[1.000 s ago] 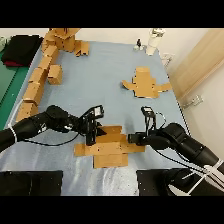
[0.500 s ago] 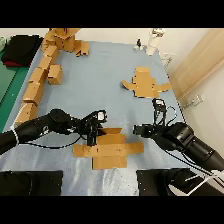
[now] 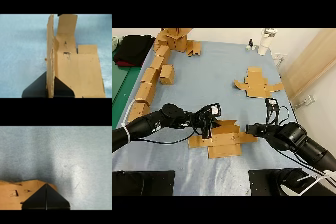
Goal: Fold the box.
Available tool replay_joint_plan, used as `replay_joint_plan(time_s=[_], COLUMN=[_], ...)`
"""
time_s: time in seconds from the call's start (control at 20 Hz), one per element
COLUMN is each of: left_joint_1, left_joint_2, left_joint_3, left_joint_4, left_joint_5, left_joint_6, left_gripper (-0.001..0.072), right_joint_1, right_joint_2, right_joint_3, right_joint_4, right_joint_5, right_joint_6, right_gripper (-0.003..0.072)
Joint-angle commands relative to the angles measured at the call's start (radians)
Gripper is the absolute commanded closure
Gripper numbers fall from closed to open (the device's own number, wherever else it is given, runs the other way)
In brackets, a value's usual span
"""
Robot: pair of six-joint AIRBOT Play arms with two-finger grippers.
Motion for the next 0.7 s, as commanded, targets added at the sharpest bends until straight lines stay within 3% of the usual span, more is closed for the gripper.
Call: replay_joint_plan(time_s=[0.0, 0.3, 0.65], left_joint_1=[-0.001, -0.001, -0.001], left_joint_2=[-0.001, -0.005, -0.005], left_joint_3=[-0.023, -0.077, -0.081], left_joint_4=[0.004, 0.002, 0.001], left_joint_5=[-0.011, -0.025, -0.117], left_joint_6=[-0.003, -0.011, -0.051], left_gripper=[0.0697, 0.0697, 0.0697], right_joint_1=[0.001, 0.001, 0.001], right_joint_2=[0.001, 0.001, 0.001], right_joint_3=[0.001, 0.001, 0.001], right_joint_4=[0.001, 0.009, 0.016], right_joint_5=[0.006, 0.026, 0.026], right_joint_6=[0.001, 0.001, 0.001], right_gripper=[0.0683, 0.0683, 0.0683])
